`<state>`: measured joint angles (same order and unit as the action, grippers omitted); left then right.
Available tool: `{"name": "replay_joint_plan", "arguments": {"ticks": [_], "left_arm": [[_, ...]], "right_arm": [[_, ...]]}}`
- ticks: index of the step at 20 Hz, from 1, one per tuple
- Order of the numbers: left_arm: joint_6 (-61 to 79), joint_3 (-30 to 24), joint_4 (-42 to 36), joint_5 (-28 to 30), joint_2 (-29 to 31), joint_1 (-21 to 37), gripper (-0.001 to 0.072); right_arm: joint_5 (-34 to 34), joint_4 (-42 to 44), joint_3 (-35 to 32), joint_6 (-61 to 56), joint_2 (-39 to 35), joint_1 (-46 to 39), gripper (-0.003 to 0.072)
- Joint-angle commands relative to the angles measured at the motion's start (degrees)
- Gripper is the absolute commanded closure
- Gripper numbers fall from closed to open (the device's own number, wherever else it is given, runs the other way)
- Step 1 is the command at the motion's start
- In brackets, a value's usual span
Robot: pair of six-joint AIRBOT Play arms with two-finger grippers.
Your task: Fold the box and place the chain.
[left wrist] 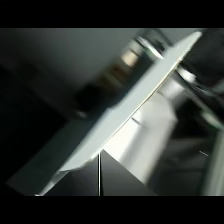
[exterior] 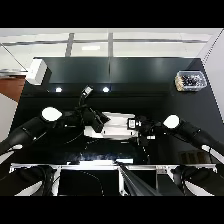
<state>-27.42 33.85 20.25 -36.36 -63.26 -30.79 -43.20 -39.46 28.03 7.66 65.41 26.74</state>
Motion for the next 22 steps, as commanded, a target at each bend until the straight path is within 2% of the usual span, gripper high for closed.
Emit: {"name": "replay_joint_plan", "arguments": {"ticks": [1,10,14,16,18,20,22], "left_arm": [[1.90,-0.26,-1.42,6.32,-2.54,-1.75,0.0679],[1.90,-0.02,-1.09,5.27,-4.00,-1.81,0.0679],[1.70,0.90,2.32,-1.29,2.51,3.43,0.0679],[1.66,0.90,4.13,-8.31,6.78,8.17,0.0679],[0.76,0.90,10.56,-18.01,9.64,12.52,0.0679],[-3.17,0.90,15.63,-27.85,11.06,16.90,0.0680],[-2.78,0.37,15.96,-34.84,11.02,20.50,0.0675]], "right_arm": [[-0.09,0.00,0.04,-0.04,0.04,0.07,0.0259],[-0.09,0.00,0.04,-0.20,0.04,0.07,0.0259],[-0.15,0.00,0.04,-0.20,0.04,0.07,0.0259],[-0.13,0.00,0.04,-0.20,0.04,0.07,0.0259],[-0.13,0.00,0.04,-0.20,0.04,0.07,0.0259],[-0.13,0.00,0.04,-0.20,0.04,0.04,0.0259],[-0.13,0.00,0.04,-0.20,0.04,0.07,0.0259]]}}
